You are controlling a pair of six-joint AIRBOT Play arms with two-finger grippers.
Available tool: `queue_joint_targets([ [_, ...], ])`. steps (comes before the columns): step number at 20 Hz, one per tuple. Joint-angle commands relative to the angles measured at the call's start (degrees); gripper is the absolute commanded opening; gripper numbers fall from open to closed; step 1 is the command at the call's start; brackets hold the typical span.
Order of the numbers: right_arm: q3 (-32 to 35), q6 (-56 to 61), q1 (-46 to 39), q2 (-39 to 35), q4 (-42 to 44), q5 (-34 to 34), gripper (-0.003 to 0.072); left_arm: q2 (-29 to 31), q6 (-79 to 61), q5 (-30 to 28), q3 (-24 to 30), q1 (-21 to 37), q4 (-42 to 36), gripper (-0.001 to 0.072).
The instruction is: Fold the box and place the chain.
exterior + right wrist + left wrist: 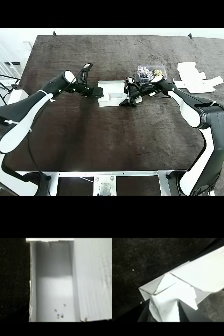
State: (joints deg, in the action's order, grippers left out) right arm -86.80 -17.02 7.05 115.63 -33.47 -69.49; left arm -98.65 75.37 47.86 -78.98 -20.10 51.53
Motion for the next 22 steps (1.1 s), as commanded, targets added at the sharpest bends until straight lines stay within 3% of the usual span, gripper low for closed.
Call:
queue_joint_targets([
  [1,0.0,0.0,0.0,0.0,0.0,0.0,0.0475,0.1,8.4,-0.3,-0.6,-1.4,6.8,0.0415],
  [8,0.0,0.0,0.0,0.0,0.0,0.0,0.0475,0.1,30.9,2.4,-4.7,-7.0,27.9,0.0395],
  [22,0.0,0.0,0.0,0.0,0.0,0.0,0.0475,-0.4,36.7,3.1,-4.8,-8.0,27.0,0.0372],
])
